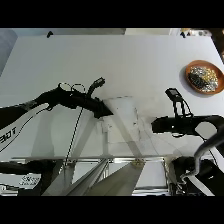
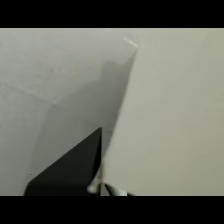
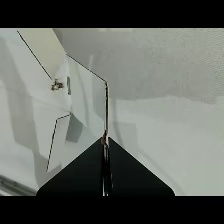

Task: Fold the box and place the chain.

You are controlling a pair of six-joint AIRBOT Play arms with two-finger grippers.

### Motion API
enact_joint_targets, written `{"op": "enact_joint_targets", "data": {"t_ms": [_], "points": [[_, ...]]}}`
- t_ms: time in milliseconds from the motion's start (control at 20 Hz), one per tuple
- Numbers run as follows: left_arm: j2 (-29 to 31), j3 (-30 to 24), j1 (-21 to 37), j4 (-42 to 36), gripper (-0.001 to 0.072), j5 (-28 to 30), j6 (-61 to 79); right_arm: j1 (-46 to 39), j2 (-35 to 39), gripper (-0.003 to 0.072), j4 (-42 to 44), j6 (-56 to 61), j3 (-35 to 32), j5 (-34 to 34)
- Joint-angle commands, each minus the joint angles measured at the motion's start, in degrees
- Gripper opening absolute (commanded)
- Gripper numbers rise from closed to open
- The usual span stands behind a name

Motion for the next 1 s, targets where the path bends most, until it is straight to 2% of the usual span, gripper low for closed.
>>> {"op": "enact_joint_targets", "data": {"t_ms": [0, 50, 250, 300, 400, 450, 500, 700, 950], "points": [[-0.09, 0.39, -0.15, 1.81, 0.0070, 1.51, 0.22, 0.02, 0.04, 0.0019, 0.00, 0.00, -0.02, 0.02], [-0.09, 0.94, -0.31, 3.06, 0.0010, 1.40, 0.17, 0.04, 0.04, 0.0019, 0.02, 0.00, -0.02, 0.02], [-0.07, 3.87, -1.62, 7.37, 0.0006, 1.42, 3.13, 0.02, 0.04, 0.0021, 2.49, 0.00, -0.02, 0.02], [-0.04, 4.70, -2.27, 7.80, 0.0006, 1.49, 4.09, 0.02, 0.07, 0.0045, 3.41, 0.00, 0.00, -0.11], [0.15, 5.64, -3.78, 8.22, 0.0006, 2.54, 7.43, 0.02, 0.22, 0.0252, 4.46, -0.02, 0.33, -0.20], [0.37, 5.64, -4.50, 8.17, 0.0009, 3.30, 10.38, 0.02, 0.61, 0.0320, 4.46, -0.04, 0.96, 0.31], [0.48, 5.64, -5.03, 8.20, 0.0009, 4.04, 13.16, 0.02, 0.98, 0.0341, 4.22, -0.09, 1.79, 0.76], [0.52, 5.64, -5.64, 8.22, 0.0005, 2.32, 15.13, 0.02, 4.33, 0.0340, 0.96, -0.31, 4.07, 1.25], [0.50, 5.62, -6.21, 8.00, 0.0002, 2.10, 16.70, 0.02, 6.47, 0.0340, -8.07, -0.26, 4.02, 4.42]]}}
